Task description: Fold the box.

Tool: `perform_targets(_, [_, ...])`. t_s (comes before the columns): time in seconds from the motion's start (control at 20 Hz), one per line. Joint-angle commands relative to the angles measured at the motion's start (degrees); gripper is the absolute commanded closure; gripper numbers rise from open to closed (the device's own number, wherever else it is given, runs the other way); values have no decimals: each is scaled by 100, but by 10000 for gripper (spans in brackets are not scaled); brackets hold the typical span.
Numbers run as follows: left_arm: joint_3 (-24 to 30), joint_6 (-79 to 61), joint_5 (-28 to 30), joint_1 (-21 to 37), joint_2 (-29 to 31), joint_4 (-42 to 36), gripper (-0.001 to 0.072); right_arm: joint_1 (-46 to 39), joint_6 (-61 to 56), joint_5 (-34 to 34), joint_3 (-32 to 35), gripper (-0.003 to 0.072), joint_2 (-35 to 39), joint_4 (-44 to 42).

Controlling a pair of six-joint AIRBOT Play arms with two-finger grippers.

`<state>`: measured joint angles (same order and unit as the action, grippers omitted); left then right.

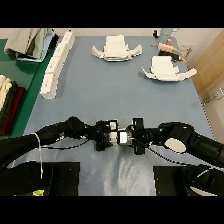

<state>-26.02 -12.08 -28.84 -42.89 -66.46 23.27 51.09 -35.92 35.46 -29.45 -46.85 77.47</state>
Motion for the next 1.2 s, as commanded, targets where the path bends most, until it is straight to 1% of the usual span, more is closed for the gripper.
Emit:
perform_targets(0.0, [-4,9,24,2,-2,-9,285,7,2,210,2,355,-11,-190])
perform_targets(0.25, [-4,9,24,2,-2,-9,285,7,-2,203,0,347,22,-323])
perform_targets(0.45, [-4,9,24,2,-2,-7,285,2,-11,118,0,345,393,-765])
perform_targets(0.55, [-4,9,24,2,-2,-9,285,-7,-389,-105,0,349,553,-935])
perform_targets(0.6, [-4,9,24,2,-2,-7,285,-7,-763,-227,2,435,544,-955])
perform_targets(0.65, [-4,9,24,2,-2,-7,285,-7,-1165,-376,15,690,496,-966])
perform_targets(0.8, [-4,9,24,2,-2,-9,285,-7,-2332,-1023,225,686,317,-1202])
perform_targets(0.85, [-4,9,24,2,-2,-9,285,-7,-2627,-1377,404,686,310,-1357])
perform_targets(0.95, [-4,9,24,2,-2,-9,285,-4,-2726,-1989,793,686,313,-2081])
perform_targets(1.05, [-4,9,24,2,-2,-9,285,-2,-2706,-2026,1008,686,315,-2682])
perform_targets(1.15, [-4,9,22,2,-2,-9,285,81,-2704,-2028,1095,686,326,-2750])
